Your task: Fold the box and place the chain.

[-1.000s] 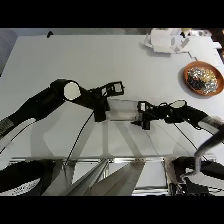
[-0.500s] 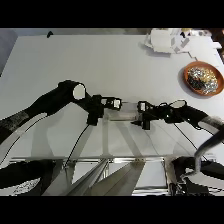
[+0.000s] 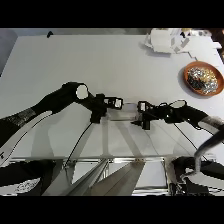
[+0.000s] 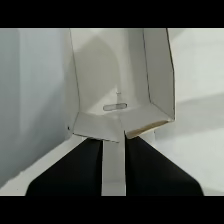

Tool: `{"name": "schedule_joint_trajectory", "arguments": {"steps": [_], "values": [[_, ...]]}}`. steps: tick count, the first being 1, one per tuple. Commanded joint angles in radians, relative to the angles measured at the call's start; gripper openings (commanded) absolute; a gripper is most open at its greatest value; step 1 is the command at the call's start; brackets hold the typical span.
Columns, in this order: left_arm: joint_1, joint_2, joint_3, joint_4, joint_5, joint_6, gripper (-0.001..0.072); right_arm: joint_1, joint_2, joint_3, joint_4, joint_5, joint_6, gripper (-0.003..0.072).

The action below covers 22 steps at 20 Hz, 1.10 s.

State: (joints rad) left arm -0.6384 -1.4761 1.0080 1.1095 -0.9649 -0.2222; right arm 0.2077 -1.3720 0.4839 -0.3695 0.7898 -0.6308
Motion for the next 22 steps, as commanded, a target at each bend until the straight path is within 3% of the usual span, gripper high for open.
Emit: {"name": "schedule_joint_trajectory", "arguments": {"steps": [1,11,12,17,21,22], "values": [[-0.006,-0.012,0.000,-0.046,0.028,0.016,0.0128,0.000,0.001,0.001,0.000,0.000,0.000,0.0363],[-0.036,-0.034,0.000,-0.143,0.079,0.013,0.0132,0.000,0.001,0.001,0.000,0.000,0.000,0.0363],[-0.039,-0.040,0.000,-0.145,0.079,0.013,0.0148,0.000,0.001,0.001,0.000,0.000,0.000,0.0363],[-0.048,-0.048,0.000,-0.143,0.076,-0.028,0.0449,0.000,0.001,0.001,0.000,0.001,0.000,0.0363],[-0.046,-0.040,0.000,-0.092,0.026,-0.152,0.0450,0.000,0.001,0.001,0.000,0.001,0.000,0.0363],[-0.044,-0.029,0.000,-0.077,0.005,-0.189,0.0409,0.000,0.001,0.001,0.000,0.001,0.000,0.0363]]}}
